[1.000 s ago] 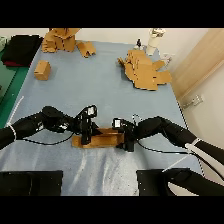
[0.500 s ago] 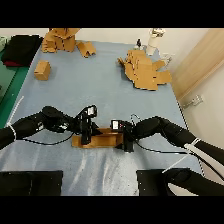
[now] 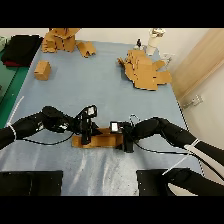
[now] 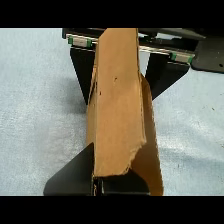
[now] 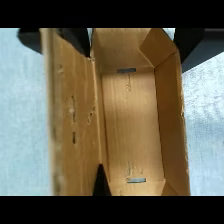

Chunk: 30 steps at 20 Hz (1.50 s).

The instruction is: Fold the box.

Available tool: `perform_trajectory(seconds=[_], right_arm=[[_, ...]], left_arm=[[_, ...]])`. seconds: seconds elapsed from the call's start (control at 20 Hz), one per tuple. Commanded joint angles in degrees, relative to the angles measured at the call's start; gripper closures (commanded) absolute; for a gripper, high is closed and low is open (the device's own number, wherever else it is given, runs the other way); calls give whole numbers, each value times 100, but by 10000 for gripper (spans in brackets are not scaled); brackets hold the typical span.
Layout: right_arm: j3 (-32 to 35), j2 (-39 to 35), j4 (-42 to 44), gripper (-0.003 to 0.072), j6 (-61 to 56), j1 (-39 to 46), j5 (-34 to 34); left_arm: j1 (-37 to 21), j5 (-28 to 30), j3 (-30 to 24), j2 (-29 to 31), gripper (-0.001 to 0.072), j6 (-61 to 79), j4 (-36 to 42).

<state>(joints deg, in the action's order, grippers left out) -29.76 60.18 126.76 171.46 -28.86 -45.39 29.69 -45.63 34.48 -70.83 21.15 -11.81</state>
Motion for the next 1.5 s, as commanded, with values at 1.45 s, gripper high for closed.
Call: perform_trajectory(seconds=[1.45], right_arm=[[-4,326,55,196,17,-17,138]], left_arm=[[-2,0,7,4,697,2,0]])
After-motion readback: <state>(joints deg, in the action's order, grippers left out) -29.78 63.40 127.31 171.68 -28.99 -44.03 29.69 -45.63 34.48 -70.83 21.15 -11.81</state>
